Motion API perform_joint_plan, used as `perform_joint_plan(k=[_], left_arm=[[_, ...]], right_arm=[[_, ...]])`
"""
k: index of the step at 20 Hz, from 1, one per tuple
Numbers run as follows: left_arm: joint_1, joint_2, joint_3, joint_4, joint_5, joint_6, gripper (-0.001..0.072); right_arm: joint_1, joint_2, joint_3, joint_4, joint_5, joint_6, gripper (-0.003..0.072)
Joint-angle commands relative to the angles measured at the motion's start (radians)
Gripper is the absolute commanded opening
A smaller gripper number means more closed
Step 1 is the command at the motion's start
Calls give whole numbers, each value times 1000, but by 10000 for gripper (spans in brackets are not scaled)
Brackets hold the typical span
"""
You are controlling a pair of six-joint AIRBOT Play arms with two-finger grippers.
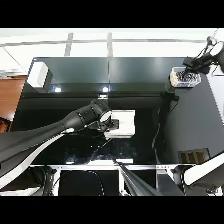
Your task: Fold the box and place the chain.
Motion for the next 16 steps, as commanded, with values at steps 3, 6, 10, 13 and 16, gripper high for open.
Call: perform_joint_plan(k=[3, 6, 10, 13, 16], left_arm=[[1, 0, 0, 0, 0, 0, 26], [0, 0, 0, 0, 0, 0, 25], [1, 0, 0, 0, 3, 1, 26], [1, 0, 0, 0, 3, 1, 26], [1, 0, 0, 0, 4, 1, 26]], right_arm=[[-17, 271, -11, 192, 117, -193, 13], [-16, 423, -11, 262, 134, -214, 13], [-10, 591, -11, 396, 269, -219, 13], [52, 703, -19, 414, 326, -223, 13], [145, 779, -23, 413, 442, -222, 13]])
